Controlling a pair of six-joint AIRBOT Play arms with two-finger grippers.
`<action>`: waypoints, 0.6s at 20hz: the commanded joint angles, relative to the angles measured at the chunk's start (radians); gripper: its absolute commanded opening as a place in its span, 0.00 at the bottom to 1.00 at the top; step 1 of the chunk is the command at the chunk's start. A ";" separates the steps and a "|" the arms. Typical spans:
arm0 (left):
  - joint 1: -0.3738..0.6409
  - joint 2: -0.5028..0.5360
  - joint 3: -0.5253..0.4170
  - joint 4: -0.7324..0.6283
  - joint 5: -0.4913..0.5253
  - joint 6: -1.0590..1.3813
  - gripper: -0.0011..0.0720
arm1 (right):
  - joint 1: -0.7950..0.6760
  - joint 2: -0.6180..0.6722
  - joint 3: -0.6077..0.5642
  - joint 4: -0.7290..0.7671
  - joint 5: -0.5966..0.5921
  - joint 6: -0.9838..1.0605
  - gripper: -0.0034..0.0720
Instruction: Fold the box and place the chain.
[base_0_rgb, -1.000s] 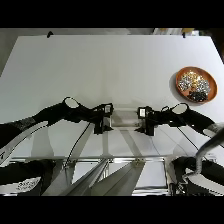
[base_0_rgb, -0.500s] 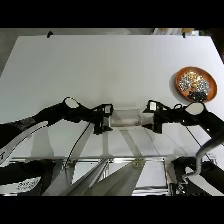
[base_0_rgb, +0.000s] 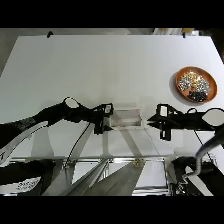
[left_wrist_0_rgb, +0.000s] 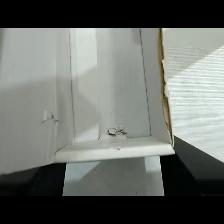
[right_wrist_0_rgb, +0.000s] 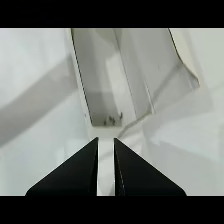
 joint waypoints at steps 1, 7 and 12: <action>0.000 0.000 0.000 0.000 0.000 0.001 0.44 | 0.000 0.022 0.000 0.182 -0.008 0.002 0.18; 0.000 0.004 0.001 0.018 -0.013 -0.064 0.25 | 0.000 -0.118 0.000 0.365 -0.061 -0.060 0.18; 0.000 0.082 0.001 0.366 0.024 -0.368 0.22 | 0.004 -0.172 0.000 0.416 -0.060 -0.108 0.18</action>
